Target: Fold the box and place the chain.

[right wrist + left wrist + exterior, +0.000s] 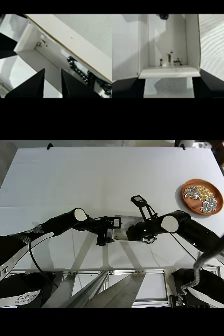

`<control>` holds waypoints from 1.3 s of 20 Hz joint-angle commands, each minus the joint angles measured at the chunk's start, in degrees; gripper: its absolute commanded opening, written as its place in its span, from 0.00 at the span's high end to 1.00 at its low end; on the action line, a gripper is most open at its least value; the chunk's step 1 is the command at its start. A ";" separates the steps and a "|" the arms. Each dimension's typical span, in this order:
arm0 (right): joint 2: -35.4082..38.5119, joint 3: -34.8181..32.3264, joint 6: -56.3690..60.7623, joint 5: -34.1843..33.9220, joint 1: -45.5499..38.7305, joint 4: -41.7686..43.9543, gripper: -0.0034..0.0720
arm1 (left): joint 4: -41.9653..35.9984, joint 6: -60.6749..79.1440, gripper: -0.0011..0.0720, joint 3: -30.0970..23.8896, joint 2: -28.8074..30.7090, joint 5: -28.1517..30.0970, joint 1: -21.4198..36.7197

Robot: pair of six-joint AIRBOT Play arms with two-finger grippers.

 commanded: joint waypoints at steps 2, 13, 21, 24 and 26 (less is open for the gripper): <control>6.19 0.07 0.39 4.87 -0.20 -6.05 0.64 | 0.00 0.02 0.64 -0.02 0.00 0.02 -0.04; 15.08 -0.11 -3.06 18.97 -29.77 -15.93 0.56 | 0.00 0.02 0.64 -0.02 0.00 0.02 -0.02; -0.52 -0.11 7.21 10.14 -30.88 -30.71 0.37 | 0.02 0.02 0.64 -0.02 0.00 0.00 -0.04; -3.87 -0.11 10.03 5.92 -30.71 -30.67 0.41 | 0.00 0.02 0.64 -0.02 0.00 0.02 -0.04; -5.14 -0.11 10.71 4.17 -30.71 -30.49 0.41 | 0.02 0.02 0.64 -0.02 0.02 0.02 -0.04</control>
